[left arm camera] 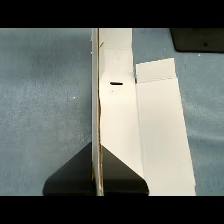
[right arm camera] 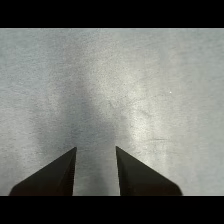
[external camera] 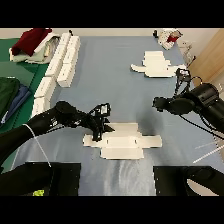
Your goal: Fold the box.
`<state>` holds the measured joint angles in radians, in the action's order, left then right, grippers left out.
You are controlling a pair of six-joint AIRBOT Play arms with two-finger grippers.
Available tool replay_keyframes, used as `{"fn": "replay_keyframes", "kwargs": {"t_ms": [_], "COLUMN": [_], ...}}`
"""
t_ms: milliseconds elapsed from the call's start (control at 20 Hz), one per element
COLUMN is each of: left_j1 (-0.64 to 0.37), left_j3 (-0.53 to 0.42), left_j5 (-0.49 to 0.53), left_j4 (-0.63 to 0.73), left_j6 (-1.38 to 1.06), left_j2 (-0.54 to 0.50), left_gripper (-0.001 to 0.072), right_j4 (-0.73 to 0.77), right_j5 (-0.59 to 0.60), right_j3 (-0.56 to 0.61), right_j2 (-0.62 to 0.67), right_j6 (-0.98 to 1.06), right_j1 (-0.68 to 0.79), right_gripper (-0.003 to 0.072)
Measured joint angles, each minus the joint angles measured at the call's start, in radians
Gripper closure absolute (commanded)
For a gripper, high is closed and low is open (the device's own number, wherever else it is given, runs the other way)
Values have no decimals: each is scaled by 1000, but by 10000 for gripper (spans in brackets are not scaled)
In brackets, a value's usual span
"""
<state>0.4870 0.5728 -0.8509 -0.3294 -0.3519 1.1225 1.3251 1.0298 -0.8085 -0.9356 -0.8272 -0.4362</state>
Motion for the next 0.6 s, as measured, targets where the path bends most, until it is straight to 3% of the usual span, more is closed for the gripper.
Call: {"fn": "replay_keyframes", "kwargs": {"t_ms": [600], "left_j1": [5], "left_j3": [76], "left_j5": [-18], "left_j4": [-193], "left_j6": [241], "left_j2": [-1], "left_gripper": [698], "right_j4": [10], "right_j5": [-1], "right_j3": [0], "right_j2": [0], "right_j6": [0], "right_j1": [0], "right_gripper": [319]}}
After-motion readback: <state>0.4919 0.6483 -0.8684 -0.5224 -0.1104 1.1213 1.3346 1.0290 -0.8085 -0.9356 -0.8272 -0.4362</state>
